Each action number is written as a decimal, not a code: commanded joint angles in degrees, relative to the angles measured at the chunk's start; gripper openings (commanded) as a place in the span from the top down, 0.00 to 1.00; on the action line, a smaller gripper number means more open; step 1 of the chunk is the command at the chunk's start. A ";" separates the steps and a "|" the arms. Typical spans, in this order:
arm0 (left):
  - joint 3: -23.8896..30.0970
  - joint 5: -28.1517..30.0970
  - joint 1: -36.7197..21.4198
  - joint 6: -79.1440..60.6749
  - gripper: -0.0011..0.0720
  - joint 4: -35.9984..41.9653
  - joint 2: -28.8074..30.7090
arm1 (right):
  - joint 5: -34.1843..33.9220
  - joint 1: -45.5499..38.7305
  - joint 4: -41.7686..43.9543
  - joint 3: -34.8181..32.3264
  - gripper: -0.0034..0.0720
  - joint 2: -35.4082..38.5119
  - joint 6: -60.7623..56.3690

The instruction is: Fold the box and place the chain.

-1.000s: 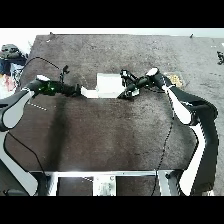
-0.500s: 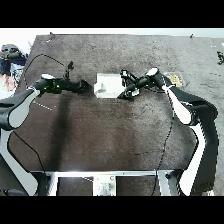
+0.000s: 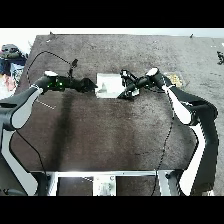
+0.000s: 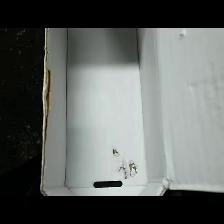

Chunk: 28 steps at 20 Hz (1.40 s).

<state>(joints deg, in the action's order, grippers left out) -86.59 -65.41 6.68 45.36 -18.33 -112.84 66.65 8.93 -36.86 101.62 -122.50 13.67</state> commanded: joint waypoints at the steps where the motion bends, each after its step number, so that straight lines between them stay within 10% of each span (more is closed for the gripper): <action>1: -1.64 0.50 1.36 4.00 0.46 -4.48 0.00 | 0.00 -0.02 0.00 0.04 0.41 0.00 0.00; 28: -21.33 2.49 19.06 58.86 0.47 -63.30 -2.78 | 0.00 0.00 0.00 0.04 0.41 0.00 0.00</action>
<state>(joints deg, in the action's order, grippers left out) -105.32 -61.01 24.05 97.86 -73.87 -114.69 66.63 8.91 -36.86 101.62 -122.50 13.72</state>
